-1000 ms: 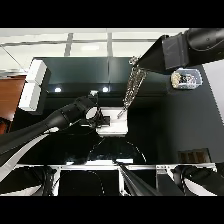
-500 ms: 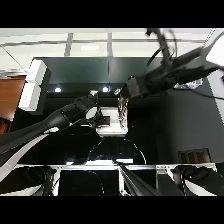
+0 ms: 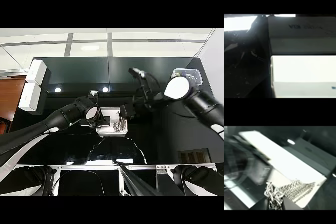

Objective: Fold the box and place the chain.

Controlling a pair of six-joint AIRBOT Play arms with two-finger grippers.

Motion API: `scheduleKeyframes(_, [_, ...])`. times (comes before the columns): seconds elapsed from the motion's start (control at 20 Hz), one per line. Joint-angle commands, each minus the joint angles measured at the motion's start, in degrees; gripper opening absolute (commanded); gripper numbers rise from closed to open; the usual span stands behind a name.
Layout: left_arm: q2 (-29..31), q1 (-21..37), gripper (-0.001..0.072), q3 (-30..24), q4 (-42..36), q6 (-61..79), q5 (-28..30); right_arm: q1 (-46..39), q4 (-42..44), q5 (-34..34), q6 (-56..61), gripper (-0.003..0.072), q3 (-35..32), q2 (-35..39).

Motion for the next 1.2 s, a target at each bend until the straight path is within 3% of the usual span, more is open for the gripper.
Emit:
scheduleKeyframes(0.0, [0.0, 0.02, 0.0027, 0.02, 0.0, 0.02, 0.04, 1.27, -0.81, -5.57, 0.17, 0.0014, -4.52, -2.56])
scheduleKeyframes(0.05, [0.0, 0.02, 0.0027, 0.02, 0.0, 0.02, 0.02, 1.81, -0.74, -5.84, 0.17, 0.0016, -4.52, -3.19])
scheduleKeyframes(0.1, [0.0, 0.02, 0.0027, 0.02, 0.0, 0.0, 0.0, 1.99, -0.87, -5.97, 0.2, 0.0067, -4.55, -3.37])
scheduleKeyframes(0.15, [0.0, 0.02, 0.0026, 0.02, 0.0, 0.02, 0.0, 1.79, -0.94, -5.81, 0.2, 0.0244, -4.5, -3.26])
scheduleKeyframes(0.2, [0.0, 0.02, 0.0027, 0.02, -0.02, 0.02, 0.0, 1.03, -1.05, -5.05, 0.2, 0.0267, -4.48, -3.08])
scheduleKeyframes(0.35, [0.0, 0.02, 0.0027, 0.02, -0.02, 0.02, 0.02, -4.2, -2.95, 0.72, 0.13, 0.0266, -4.35, -0.87])
scheduleKeyframes(0.6, [-0.02, 0.02, 0.0027, 0.02, -0.02, 0.02, 0.37, -12.44, -18.34, 8.85, 0.22, 0.0266, -4.39, 9.05])
scheduleKeyframes(0.95, [0.07, 0.02, 0.0032, 1.14, 0.0, -0.63, -0.33, -13.07, -19.04, 9.22, 0.2, 0.0266, -4.57, 11.39])
scheduleKeyframes(1.0, [0.26, 0.0, 0.0157, 1.73, 0.09, -0.63, -0.66, -13.07, -19.08, 9.03, 0.2, 0.0266, -4.57, 11.39])
scheduleKeyframes(1.05, [0.7, 0.0, 0.0383, 2.43, 0.35, -0.66, -0.79, -13.09, -19.08, 8.68, 0.2, 0.0266, -4.57, 11.39])
scheduleKeyframes(1.1, [1.46, 0.0, 0.045, 2.99, 1.03, -0.59, -1.11, -13.09, -19.08, 8.2, 0.2, 0.0266, -4.57, 11.39])
scheduleKeyframes(1.15, [2.75, -0.04, 0.045, 3.34, 1.95, 0.52, -1.38, -13.09, -19.08, 7.78, 0.2, 0.0266, -4.57, 11.39])
